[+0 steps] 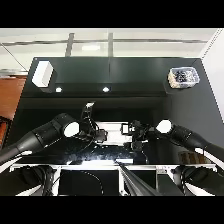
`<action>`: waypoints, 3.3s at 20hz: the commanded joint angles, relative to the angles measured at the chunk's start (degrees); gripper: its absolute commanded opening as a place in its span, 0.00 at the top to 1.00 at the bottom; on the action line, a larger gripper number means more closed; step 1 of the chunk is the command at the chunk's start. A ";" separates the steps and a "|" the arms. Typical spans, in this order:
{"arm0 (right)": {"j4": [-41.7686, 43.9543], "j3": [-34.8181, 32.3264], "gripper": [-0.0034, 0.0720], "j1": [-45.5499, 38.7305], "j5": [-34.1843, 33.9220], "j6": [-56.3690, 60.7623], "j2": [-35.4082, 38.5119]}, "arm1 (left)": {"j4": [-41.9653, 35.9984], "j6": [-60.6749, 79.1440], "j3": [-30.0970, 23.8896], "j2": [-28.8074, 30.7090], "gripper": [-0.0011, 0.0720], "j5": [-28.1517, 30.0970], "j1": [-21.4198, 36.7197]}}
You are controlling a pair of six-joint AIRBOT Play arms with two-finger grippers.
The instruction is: Fold the box and place the chain.
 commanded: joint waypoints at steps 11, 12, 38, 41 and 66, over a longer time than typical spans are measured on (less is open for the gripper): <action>0.02 0.00 0.24 0.07 0.02 0.04 -0.02 | 13.25 -18.62 4.17 -5.49 0.52 -4.46 -4.96; 0.02 0.00 0.24 0.07 0.02 0.04 -0.02 | 13.40 -19.61 4.17 -5.55 0.52 -4.46 -4.96; 0.02 0.00 0.24 0.07 0.02 0.02 -0.02 | 13.11 -20.55 9.14 -10.91 0.68 -8.90 -4.98; 0.02 0.00 0.25 0.07 0.02 0.02 -0.02 | 13.00 -20.55 9.14 -11.19 0.68 -8.90 -4.98; 0.02 0.00 0.24 0.07 0.04 0.04 -0.02 | 13.53 -20.52 10.58 -11.67 0.52 -9.75 -4.96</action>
